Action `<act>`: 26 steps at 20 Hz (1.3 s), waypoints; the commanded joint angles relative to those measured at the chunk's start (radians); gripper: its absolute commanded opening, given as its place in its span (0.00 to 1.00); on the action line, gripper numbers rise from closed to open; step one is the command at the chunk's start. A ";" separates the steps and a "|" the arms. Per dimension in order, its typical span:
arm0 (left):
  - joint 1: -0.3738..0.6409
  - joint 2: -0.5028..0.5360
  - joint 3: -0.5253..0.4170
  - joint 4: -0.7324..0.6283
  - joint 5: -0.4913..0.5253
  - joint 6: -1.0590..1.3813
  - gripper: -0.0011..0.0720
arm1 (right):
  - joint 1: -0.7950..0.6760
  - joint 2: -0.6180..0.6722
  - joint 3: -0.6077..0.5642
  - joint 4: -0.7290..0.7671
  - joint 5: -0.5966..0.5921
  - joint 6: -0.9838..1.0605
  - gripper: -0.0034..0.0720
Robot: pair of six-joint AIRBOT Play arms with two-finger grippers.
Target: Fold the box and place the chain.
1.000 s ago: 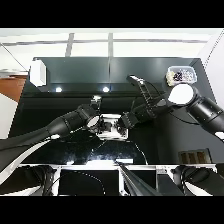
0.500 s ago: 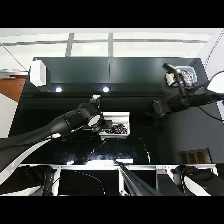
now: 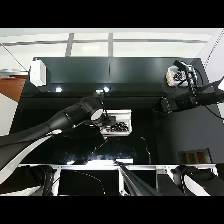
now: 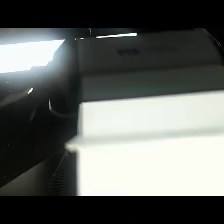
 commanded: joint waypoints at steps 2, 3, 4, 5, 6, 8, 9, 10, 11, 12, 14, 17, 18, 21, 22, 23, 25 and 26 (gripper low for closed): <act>0.003 0.083 0.062 -0.003 -0.157 0.322 0.66 | -0.002 0.001 0.001 -0.010 -0.001 0.000 0.73; 0.009 0.121 0.059 0.002 -0.211 0.410 0.66 | -0.002 0.001 0.001 -0.012 -0.001 0.000 0.73; 0.021 0.161 0.056 0.002 -0.260 0.509 0.66 | -0.002 0.001 0.001 -0.018 0.000 0.000 0.73; 0.038 0.202 0.051 0.007 -0.303 0.582 0.66 | -0.002 0.001 0.001 -0.031 0.002 0.000 0.73; 0.064 0.252 0.041 0.005 -0.329 0.672 0.66 | -0.002 0.001 0.001 -0.044 0.001 0.000 0.73; 0.138 0.347 0.011 0.005 -0.370 0.790 0.66 | -0.002 0.001 0.001 -0.073 0.002 0.000 0.73; 0.190 0.387 0.002 0.004 -0.402 0.830 0.66 | -0.002 0.001 0.001 -0.075 0.001 0.000 0.73; 0.243 0.420 -0.007 0.004 -0.416 0.847 0.66 | -0.002 0.001 0.001 -0.072 -0.002 0.001 0.73; 0.306 0.451 -0.025 -0.017 -0.399 0.875 0.66 | -0.002 0.001 0.001 -0.063 -0.003 0.000 0.73; 0.368 0.473 -0.048 -0.054 -0.362 0.919 0.66 | -0.002 0.001 0.001 -0.060 -0.010 0.000 0.73; 0.497 0.483 -0.111 -0.209 -0.311 1.041 0.66 | -0.002 0.001 0.001 -0.061 -0.026 0.001 0.73; 0.620 0.482 -0.262 -0.436 -0.178 1.310 0.66 | -0.002 0.001 0.001 -0.061 -0.029 0.001 0.73; 0.634 0.478 -0.311 -0.486 -0.127 1.384 0.66 | -0.002 0.001 0.001 -0.061 -0.029 0.001 0.73; 0.633 0.456 -0.442 -0.646 0.012 1.692 1.00 | -0.002 0.001 0.001 -0.061 -0.034 0.001 0.73; 0.626 0.446 -0.475 -0.708 0.051 1.809 1.00 | -0.002 0.001 0.001 -0.061 -0.041 0.001 0.73; 0.616 0.437 -0.499 -0.762 0.073 1.933 1.00 | -0.002 0.001 0.001 -0.061 -0.045 0.002 0.73; 0.586 0.418 -0.528 -0.841 0.097 2.238 1.00 | -0.002 0.001 0.001 -0.061 -0.049 0.002 0.73; 0.572 0.405 -0.533 -0.876 0.121 2.331 1.00 | -0.002 0.001 0.001 -0.061 -0.049 0.008 0.73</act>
